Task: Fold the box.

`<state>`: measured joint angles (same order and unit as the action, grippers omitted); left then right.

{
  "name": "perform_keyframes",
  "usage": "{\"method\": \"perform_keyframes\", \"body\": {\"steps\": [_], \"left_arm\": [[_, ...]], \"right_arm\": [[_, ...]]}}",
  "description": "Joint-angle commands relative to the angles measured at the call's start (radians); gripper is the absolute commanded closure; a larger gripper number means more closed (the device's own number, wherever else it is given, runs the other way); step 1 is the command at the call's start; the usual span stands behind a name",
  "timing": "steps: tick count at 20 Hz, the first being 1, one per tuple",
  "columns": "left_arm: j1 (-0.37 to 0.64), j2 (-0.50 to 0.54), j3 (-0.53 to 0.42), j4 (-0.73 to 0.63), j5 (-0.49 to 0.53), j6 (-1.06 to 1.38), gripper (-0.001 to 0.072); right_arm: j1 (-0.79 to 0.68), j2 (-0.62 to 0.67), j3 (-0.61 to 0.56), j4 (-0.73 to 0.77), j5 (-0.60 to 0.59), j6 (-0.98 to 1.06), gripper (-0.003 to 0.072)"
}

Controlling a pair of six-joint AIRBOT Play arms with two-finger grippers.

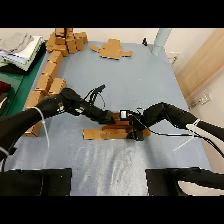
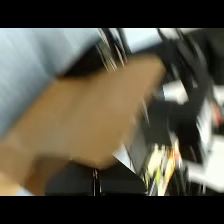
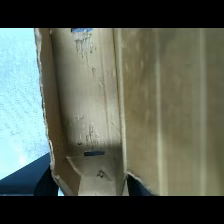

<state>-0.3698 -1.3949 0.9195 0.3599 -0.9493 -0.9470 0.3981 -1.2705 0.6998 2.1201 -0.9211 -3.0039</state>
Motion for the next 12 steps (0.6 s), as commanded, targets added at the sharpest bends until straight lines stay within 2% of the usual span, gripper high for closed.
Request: {"method": "perform_keyframes", "body": {"steps": [1, 6, 12], "left_arm": [[-0.016, -0.083, 0.052, -0.014, 0.157, -0.053, 0.0701], [-0.016, -0.135, 0.071, 0.201, 0.198, -0.199, 0.0701], [-0.015, -0.19, 0.072, 0.223, 0.146, -0.201, 0.07]], "right_arm": [[0.001, 0.0, -0.001, 0.0, 0.0, 0.0, 0.0173], [0.001, 0.0, -0.001, 0.0, 0.0, 0.0, 0.0174], [0.001, 0.0, -0.001, 0.0, 0.0, 0.0, 0.0173]]}}
